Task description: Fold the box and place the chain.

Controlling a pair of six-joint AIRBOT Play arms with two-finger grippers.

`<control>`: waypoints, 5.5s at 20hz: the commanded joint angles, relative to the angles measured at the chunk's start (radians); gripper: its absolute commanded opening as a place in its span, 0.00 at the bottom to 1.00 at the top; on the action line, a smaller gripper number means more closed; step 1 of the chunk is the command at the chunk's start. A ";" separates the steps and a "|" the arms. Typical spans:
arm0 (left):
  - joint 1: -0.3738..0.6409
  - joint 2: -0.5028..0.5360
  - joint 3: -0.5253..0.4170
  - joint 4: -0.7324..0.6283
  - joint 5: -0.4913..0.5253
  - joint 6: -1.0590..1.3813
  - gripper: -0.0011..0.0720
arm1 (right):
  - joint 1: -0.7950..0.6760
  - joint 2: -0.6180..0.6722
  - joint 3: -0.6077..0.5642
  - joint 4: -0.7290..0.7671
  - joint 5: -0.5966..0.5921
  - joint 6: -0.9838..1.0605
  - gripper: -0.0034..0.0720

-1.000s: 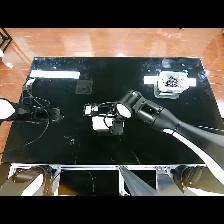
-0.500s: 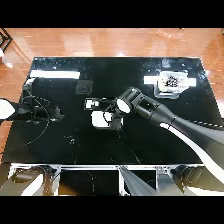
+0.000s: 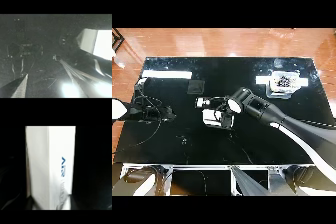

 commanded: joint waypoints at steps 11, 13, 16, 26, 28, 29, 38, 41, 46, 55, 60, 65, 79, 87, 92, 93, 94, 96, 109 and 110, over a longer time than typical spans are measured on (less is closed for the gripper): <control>0.001 0.001 0.000 0.000 -0.001 0.000 0.90 | 0.001 0.004 0.006 -0.002 0.011 0.004 0.92; 0.001 0.001 0.000 0.000 -0.001 0.000 0.90 | 0.001 0.004 0.050 0.000 0.092 0.037 0.92; 0.001 0.001 0.000 0.000 -0.001 0.000 0.90 | 0.000 0.004 0.143 0.047 0.250 0.056 0.92; 0.001 0.001 0.000 0.000 -0.001 0.005 0.90 | -0.002 -0.046 0.164 0.103 0.236 0.053 0.92; 0.001 0.001 0.000 0.000 0.000 0.009 0.90 | -0.002 -0.075 0.164 0.079 0.190 0.053 0.92; 0.001 0.001 0.000 0.000 -0.001 0.012 0.90 | -0.002 -0.084 0.164 0.067 0.159 0.053 0.92; 0.001 0.001 0.000 0.000 0.002 0.012 0.90 | -0.002 -0.091 0.165 0.028 0.177 0.053 0.81; 0.001 0.001 0.000 0.000 0.002 0.012 0.90 | -0.002 -0.091 0.165 0.030 0.179 0.053 0.81; 0.001 0.001 0.000 0.000 0.001 0.012 0.90 | -0.001 -0.092 0.164 0.061 0.205 0.056 0.96; 0.001 0.001 0.000 0.001 0.001 0.020 0.90 | 0.001 -0.110 0.164 0.027 0.181 0.061 0.74; 0.001 0.001 0.000 0.001 0.001 0.020 0.90 | 0.001 -0.109 0.165 0.028 0.206 0.060 0.21; 0.001 0.001 0.000 0.001 0.001 0.020 0.90 | 0.000 -0.092 0.175 0.028 0.213 0.060 0.21; 0.001 0.001 0.000 0.001 0.000 0.021 0.90 | 0.000 -0.090 0.183 0.040 0.224 0.060 0.46; 0.001 0.001 0.000 0.001 -0.001 0.023 0.90 | 0.001 -0.094 0.183 0.060 0.225 0.060 0.46; 0.001 0.001 0.000 0.000 0.000 0.023 0.90 | 0.001 -0.124 0.179 0.116 0.237 0.064 0.46; 0.001 0.001 0.000 0.001 0.000 0.023 0.90 | 0.001 -0.127 0.179 0.116 0.243 0.068 0.46; 0.001 0.001 0.000 0.001 0.001 0.023 0.90 | 0.001 -0.128 0.179 0.117 0.248 0.068 0.46; 0.001 0.001 0.000 0.000 -0.002 0.024 0.90 | 0.001 -0.126 0.179 0.131 0.259 0.071 0.46; -0.003 0.001 0.000 -0.027 -0.014 0.071 0.90 | -0.307 0.186 -0.292 0.917 -0.041 0.436 0.07; -0.003 0.001 0.000 -0.050 -0.011 0.087 0.90 | -0.294 0.176 -0.328 1.001 -0.115 0.423 0.07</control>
